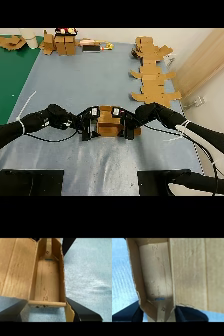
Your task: Fold the box.
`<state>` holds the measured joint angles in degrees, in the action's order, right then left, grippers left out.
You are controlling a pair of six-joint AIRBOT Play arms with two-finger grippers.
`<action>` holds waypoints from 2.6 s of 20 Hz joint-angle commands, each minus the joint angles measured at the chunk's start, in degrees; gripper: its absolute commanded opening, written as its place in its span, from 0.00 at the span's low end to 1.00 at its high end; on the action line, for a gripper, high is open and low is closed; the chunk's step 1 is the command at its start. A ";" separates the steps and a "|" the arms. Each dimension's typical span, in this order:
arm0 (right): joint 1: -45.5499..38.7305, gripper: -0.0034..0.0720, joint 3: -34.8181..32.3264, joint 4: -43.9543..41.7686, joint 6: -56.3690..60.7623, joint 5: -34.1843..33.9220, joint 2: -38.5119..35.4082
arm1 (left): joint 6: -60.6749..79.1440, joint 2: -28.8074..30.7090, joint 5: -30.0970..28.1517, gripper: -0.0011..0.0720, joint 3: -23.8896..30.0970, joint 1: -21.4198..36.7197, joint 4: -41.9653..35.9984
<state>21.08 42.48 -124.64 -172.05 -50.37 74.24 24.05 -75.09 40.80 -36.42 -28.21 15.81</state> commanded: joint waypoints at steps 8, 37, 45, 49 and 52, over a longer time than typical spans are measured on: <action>-0.26 0.88 0.07 0.17 1.44 -0.63 0.04 | 0.04 -0.04 0.11 0.76 -0.04 -0.02 0.02; 1.22 0.05 2.47 -10.82 67.28 -11.82 -10.14 | 0.04 -0.04 0.11 0.76 -0.04 -0.02 0.02; -5.97 0.05 7.82 -13.22 64.57 -14.58 -8.13 | 0.04 -0.04 0.13 0.76 -0.04 -0.02 0.02; -5.95 0.05 8.24 -17.88 64.59 -15.34 -4.09 | 0.04 -0.04 0.13 0.76 -0.04 -0.04 0.02; -5.97 0.05 9.31 -18.75 64.54 -13.97 -1.01 | 0.04 -0.04 0.13 0.76 -0.04 -0.02 0.02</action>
<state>15.25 50.98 -141.32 -107.50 -65.21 70.59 24.08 -75.09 40.93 -36.42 -28.27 15.84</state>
